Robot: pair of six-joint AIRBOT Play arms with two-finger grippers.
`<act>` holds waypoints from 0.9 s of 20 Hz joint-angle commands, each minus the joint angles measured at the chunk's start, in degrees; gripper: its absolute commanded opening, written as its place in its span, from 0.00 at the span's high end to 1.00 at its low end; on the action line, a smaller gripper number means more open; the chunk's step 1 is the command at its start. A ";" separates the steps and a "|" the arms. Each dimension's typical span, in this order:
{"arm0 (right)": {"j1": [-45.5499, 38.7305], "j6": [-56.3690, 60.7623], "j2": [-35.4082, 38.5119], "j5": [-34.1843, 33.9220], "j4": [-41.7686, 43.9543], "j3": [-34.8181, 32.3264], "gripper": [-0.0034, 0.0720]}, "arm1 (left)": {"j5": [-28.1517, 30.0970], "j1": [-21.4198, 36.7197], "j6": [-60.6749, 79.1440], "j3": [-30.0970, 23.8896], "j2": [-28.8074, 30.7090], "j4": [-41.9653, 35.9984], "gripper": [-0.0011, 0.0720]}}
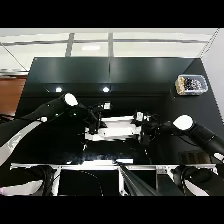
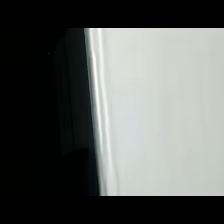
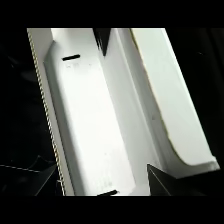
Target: Fold the box and place the chain.
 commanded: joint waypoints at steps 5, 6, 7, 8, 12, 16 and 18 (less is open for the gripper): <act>-2.80 -0.94 0.17 1.99 0.24 0.00 0.10 | 2.60 -1.51 1.07 0.07 3.67 7.13 0.96; -2.80 -0.96 0.17 1.77 0.26 0.00 0.10 | 2.86 -1.51 0.61 0.07 4.15 7.06 0.96; -2.80 -0.98 0.17 1.40 0.26 0.00 0.10 | 2.80 -1.46 -0.39 0.07 4.17 7.06 0.95; -2.78 -1.57 0.17 0.94 0.33 0.00 0.10 | 2.54 -1.49 -0.46 0.04 4.02 7.06 0.95; -2.78 -2.51 0.17 0.92 0.33 0.00 0.10 | 2.51 -1.51 -0.48 0.02 3.93 6.99 0.95; -2.64 0.48 0.20 2.10 -8.09 0.00 0.10 | 2.51 -1.51 -0.61 0.02 3.93 7.02 0.95; -1.70 5.22 0.20 6.73 -12.94 -0.20 0.10 | 2.56 -1.51 -1.73 0.02 3.93 7.02 0.95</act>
